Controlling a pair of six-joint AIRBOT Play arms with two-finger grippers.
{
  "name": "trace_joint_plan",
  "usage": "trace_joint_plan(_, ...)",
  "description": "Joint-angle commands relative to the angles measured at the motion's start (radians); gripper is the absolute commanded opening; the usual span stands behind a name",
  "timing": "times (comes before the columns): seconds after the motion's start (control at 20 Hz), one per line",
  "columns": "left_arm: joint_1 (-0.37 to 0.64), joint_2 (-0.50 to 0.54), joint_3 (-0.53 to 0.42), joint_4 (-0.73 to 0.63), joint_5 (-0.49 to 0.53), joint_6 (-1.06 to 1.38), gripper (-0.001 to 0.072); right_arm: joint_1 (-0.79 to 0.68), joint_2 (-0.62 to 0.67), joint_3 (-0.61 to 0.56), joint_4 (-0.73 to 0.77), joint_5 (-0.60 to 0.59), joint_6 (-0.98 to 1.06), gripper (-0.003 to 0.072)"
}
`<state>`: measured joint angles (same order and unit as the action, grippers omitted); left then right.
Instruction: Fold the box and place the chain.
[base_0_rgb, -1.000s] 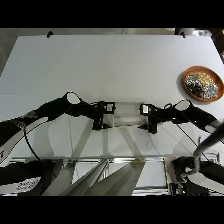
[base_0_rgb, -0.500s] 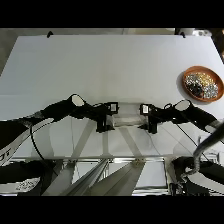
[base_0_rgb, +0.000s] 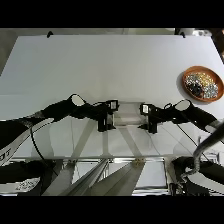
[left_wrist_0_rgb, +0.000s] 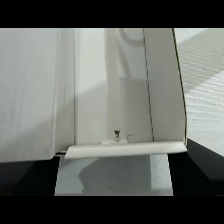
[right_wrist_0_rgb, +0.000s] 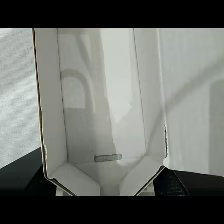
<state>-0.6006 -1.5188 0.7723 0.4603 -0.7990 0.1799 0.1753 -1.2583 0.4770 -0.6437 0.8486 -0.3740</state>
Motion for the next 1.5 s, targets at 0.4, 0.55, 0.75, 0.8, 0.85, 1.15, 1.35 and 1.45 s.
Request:
trace_joint_plan(0.4, -0.013, -0.001, 0.000, 0.003, 0.025, -0.005, 0.0423, 0.001, 0.000, 0.000, 0.000, 0.000, -0.001, 0.0463)
trace_joint_plan(0.55, -0.013, -0.001, 0.000, 0.004, 0.024, -0.005, 0.0396, 0.001, 0.000, 0.000, 0.000, 0.000, -0.001, 0.0463)
trace_joint_plan(0.75, -0.012, -0.001, 0.000, 0.004, 0.024, -0.005, 0.0396, 0.001, 0.000, 0.000, 0.000, 0.000, -0.001, 0.0463)
trace_joint_plan(0.8, -0.012, -0.001, 0.000, 0.004, 0.024, -0.005, 0.0396, 0.001, 0.000, 0.000, 0.000, 0.000, -0.001, 0.0463)
trace_joint_plan(0.85, -0.012, -0.001, 0.000, 0.004, 0.024, -0.005, 0.0396, 0.001, 0.000, 0.000, 0.000, 0.000, -0.001, 0.0463)
trace_joint_plan(1.15, -0.012, -0.001, 0.000, 0.003, 0.024, -0.005, 0.0396, 0.001, 0.000, 0.000, 0.000, 0.000, -0.001, 0.0463)
trace_joint_plan(1.35, -0.012, -0.001, 0.000, 0.003, 0.024, -0.005, 0.0396, 0.001, 0.000, 0.000, 0.000, 0.000, -0.001, 0.0463)
trace_joint_plan(1.45, -0.012, -0.001, 0.000, 0.004, 0.024, -0.005, 0.0396, 0.001, 0.000, 0.000, 0.000, 0.000, -0.001, 0.0463)
